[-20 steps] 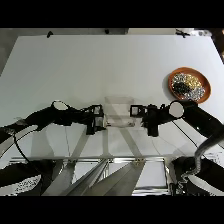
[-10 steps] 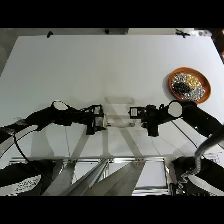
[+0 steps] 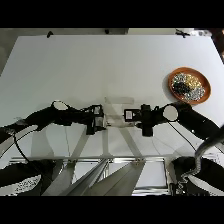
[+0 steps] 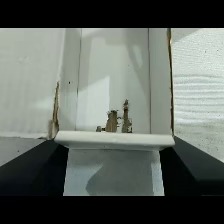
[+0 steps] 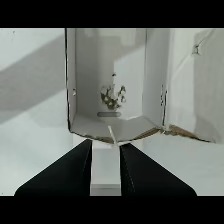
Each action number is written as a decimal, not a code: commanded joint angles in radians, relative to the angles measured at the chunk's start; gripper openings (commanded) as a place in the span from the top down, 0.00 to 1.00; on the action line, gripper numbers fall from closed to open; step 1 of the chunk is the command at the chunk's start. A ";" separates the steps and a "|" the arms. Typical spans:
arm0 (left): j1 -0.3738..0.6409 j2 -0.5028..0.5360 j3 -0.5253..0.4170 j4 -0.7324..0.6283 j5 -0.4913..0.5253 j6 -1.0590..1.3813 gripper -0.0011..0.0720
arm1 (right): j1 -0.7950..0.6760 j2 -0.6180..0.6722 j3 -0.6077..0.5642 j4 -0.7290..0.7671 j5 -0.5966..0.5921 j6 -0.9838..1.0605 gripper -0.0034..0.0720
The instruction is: Fold the box and place the chain.
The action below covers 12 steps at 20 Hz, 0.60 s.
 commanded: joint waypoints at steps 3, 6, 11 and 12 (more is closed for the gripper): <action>0.000 0.000 0.000 0.000 0.000 0.000 0.62 | 0.014 0.000 0.000 0.001 -0.023 0.008 0.73; 0.000 0.000 0.000 0.000 0.000 0.000 0.62 | 0.014 0.000 0.000 0.005 -0.024 0.008 0.73; 0.000 0.000 0.000 0.000 0.000 0.000 0.62 | 0.014 -0.001 0.000 0.021 -0.044 0.007 0.74; 0.000 0.000 0.000 0.000 0.000 0.000 0.62 | 0.014 -0.001 0.000 0.031 -0.047 0.007 0.74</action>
